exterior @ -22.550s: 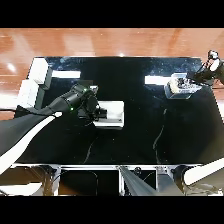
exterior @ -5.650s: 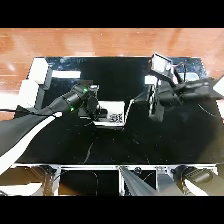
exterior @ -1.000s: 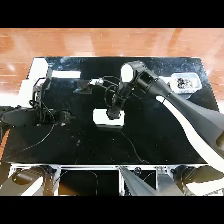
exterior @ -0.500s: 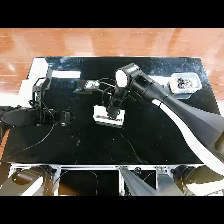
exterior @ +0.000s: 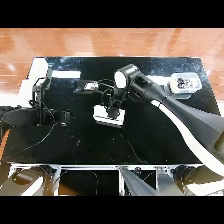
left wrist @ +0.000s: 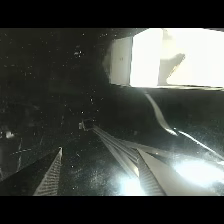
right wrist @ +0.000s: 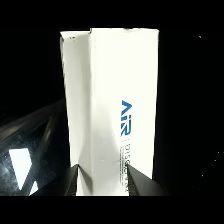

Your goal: Fold the box and place the chain.

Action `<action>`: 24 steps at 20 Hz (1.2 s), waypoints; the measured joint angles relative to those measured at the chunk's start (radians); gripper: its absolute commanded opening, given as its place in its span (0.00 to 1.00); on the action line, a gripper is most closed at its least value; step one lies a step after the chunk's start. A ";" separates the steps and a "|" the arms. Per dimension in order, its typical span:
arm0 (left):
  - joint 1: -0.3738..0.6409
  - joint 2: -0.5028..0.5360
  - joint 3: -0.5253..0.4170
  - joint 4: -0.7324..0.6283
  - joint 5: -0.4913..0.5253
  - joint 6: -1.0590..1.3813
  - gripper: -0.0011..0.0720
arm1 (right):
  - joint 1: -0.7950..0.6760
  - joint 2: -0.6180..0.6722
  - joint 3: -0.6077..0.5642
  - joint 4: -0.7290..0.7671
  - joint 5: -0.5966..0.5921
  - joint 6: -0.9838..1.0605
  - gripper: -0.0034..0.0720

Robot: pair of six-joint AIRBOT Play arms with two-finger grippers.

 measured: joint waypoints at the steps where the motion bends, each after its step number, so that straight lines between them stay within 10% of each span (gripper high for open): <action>1: 0.000 0.000 0.000 0.000 0.000 0.000 0.78 | 0.006 0.000 -0.002 -0.011 -0.003 0.009 0.53; 22: 0.000 0.000 0.000 0.000 0.000 0.002 0.78 | 0.040 -0.011 -0.029 -0.089 -0.037 0.089 0.58; 24: 0.000 0.000 0.000 0.000 0.000 0.002 0.78 | 0.040 -0.013 -0.030 -0.082 -0.033 0.089 0.81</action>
